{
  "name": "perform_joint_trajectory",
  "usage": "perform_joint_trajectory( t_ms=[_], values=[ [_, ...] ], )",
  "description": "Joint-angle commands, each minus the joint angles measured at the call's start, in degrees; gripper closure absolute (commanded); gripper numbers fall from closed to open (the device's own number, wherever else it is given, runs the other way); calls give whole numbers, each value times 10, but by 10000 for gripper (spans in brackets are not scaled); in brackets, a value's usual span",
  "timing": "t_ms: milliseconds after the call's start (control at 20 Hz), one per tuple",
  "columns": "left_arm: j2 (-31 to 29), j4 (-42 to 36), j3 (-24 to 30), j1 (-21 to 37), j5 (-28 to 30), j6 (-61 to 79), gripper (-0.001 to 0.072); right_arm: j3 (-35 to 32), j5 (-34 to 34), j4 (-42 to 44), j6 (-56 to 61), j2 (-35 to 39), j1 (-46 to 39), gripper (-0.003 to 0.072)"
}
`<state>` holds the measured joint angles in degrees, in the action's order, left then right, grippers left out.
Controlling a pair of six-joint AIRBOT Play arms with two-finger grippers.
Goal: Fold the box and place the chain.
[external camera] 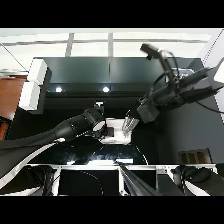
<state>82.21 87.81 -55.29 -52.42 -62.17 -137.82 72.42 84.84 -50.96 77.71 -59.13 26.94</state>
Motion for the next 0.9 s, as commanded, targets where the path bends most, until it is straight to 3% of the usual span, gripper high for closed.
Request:
perform_joint_trajectory(
  t_ms=[0, 150, 350, 500, 600, 650, 850],
  values=[
    [0, 0, 0, 0, 0, 0, 679, -45, -51, 0, -2, 0, 31, 642],
    [0, 0, 0, 0, 0, 0, 679, -74, -103, -4, -1, -1, 57, 641],
    [0, 0, 0, 0, 0, 0, 679, -113, -115, -63, 22, -1, 54, 641],
    [0, 0, 0, 0, 0, 0, 679, -140, -166, -36, 22, -1, 66, 638],
    [0, 0, 0, 0, 0, 0, 679, -155, -190, -32, 22, -1, 77, 280],
    [0, 0, 0, 0, 0, 0, 679, -156, -191, -38, 22, -1, 77, 228],
    [0, 0, 0, 0, -1, 0, 679, -156, -114, -74, 21, 23, 3, 230]
  ],
)
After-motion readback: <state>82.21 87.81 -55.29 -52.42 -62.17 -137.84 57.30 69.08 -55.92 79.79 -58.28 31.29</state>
